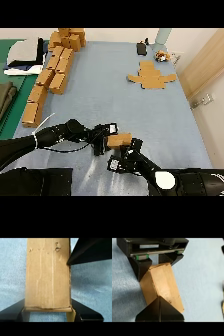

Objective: Fold the box.

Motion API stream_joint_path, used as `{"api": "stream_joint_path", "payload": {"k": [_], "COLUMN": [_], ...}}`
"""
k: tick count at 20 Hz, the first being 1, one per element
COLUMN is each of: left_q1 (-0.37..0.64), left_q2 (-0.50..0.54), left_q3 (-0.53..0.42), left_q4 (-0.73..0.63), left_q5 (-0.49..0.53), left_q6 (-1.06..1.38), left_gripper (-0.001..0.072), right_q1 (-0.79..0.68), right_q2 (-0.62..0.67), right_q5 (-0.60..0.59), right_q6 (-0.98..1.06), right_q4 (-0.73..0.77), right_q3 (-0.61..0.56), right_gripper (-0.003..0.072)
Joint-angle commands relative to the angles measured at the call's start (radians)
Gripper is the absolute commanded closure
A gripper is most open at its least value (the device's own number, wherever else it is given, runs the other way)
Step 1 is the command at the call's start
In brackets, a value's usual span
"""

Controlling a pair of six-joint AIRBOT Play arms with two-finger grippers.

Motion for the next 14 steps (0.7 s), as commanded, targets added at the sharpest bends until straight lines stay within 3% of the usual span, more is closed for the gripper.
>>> {"api": "stream_joint_path", "payload": {"k": [1,9,14], "left_q1": [0.0,0.0,0.0], "left_q2": [0.0,0.0,0.0], "left_q3": [0.001,0.001,0.001], "left_q4": [0.0,0.0,0.0], "left_q5": [0.0,0.0,0.0], "left_q6": [0.0,0.0,0.0], "left_gripper": [0.0167,0.0167,0.0167], "right_q1": [0.001,0.001,-0.011], "right_q2": [0.0,0.074,0.063], "right_q5": [0.01,-0.06,-0.005], "right_q6": [0.003,0.002,0.06], "right_q4": [-0.001,-0.01,-0.081], "right_q3": [-0.001,0.016,0.014], "right_gripper": [0.0682,0.0682,0.0682]}}
